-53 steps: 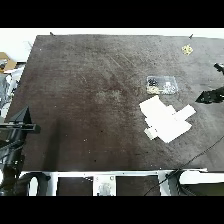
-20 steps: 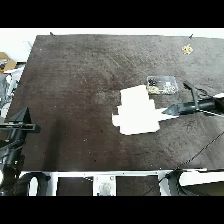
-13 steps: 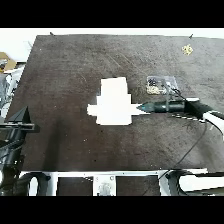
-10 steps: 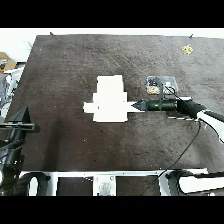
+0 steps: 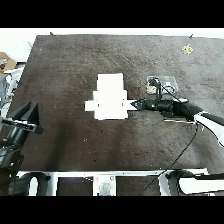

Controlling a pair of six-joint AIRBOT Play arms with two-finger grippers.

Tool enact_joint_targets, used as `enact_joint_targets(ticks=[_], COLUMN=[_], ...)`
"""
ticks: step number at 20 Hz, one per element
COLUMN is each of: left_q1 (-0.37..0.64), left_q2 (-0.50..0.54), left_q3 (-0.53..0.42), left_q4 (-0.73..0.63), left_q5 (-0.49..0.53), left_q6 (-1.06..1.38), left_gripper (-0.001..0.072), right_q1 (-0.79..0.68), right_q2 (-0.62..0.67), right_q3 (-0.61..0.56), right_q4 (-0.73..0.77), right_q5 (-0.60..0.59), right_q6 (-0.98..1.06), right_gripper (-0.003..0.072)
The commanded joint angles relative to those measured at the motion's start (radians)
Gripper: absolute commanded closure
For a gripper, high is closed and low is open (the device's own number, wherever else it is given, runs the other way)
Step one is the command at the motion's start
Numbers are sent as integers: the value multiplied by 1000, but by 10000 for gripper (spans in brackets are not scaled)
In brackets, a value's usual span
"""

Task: Fold the box and place the chain.

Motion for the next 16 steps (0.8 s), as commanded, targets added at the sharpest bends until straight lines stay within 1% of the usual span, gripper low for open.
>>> enact_joint_targets(ticks=[1,2,3,5,6,7,8,9,10,11,12,13,16], left_q1=[0,0,0,0,0,0,-18,-49,-89,-132,-171,-202,-262], left_q2=[-168,-265,-362,-594,-692,-782,-873,-958,-1054,-1155,-1253,-1356,-1626], left_q3=[100,139,183,311,380,454,538,628,740,855,962,1075,1372], left_q4=[-15,-13,-13,-13,-8,7,34,96,203,303,373,431,544], left_q5=[-163,-223,-280,-450,-527,-576,-581,-562,-557,-566,-586,-619,-718], left_q6=[-13,-9,-8,45,60,57,23,-37,-124,-212,-283,-344,-491], left_gripper=[449,432,391,390,390,391,390,390,389,330,328,296,292], right_q1=[3,3,3,3,3,3,3,3,4,4,4,4,4], right_q2=[13,13,13,13,13,13,13,13,13,13,13,13,13], right_q3=[-32,-32,-32,-32,-32,-32,-32,-32,-32,-32,-32,-32,-32], right_q4=[65,65,65,65,66,66,66,66,66,66,66,66,65], right_q5=[-35,-36,-36,-33,-27,-25,-22,-21,-21,-21,-21,-20,-20], right_q6=[-80,-79,-80,-87,-93,-94,-95,-98,-98,-98,-101,-102,-102], right_gripper=[686,686,686,686,686,686,686,686,685,686,685,686,685])
